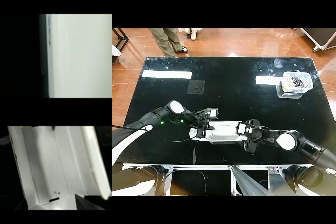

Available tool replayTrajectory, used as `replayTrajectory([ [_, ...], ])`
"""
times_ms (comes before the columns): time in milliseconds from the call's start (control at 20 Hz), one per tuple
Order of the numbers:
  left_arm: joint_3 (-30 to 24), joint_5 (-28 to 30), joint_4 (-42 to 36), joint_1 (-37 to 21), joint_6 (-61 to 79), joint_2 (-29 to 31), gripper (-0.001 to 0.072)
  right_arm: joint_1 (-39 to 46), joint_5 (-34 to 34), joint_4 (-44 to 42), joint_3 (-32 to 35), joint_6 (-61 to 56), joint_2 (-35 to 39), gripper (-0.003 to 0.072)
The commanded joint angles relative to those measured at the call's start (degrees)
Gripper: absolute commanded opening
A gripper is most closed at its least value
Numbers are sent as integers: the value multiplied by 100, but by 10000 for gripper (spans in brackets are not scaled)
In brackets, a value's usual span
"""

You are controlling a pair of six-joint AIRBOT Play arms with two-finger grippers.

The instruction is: Fold the box and place the chain.

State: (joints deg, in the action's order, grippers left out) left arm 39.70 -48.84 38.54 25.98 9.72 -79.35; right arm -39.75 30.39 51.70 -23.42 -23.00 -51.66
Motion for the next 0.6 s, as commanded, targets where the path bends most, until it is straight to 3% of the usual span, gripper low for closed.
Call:
replayTrajectory([
  [0,7,-2,2,4,2,-4,20,208,-4,304,-151,-208,2,695],
  [550,7,-2,4,7,2,-4,20,260,68,-90,-188,50,2,696],
])
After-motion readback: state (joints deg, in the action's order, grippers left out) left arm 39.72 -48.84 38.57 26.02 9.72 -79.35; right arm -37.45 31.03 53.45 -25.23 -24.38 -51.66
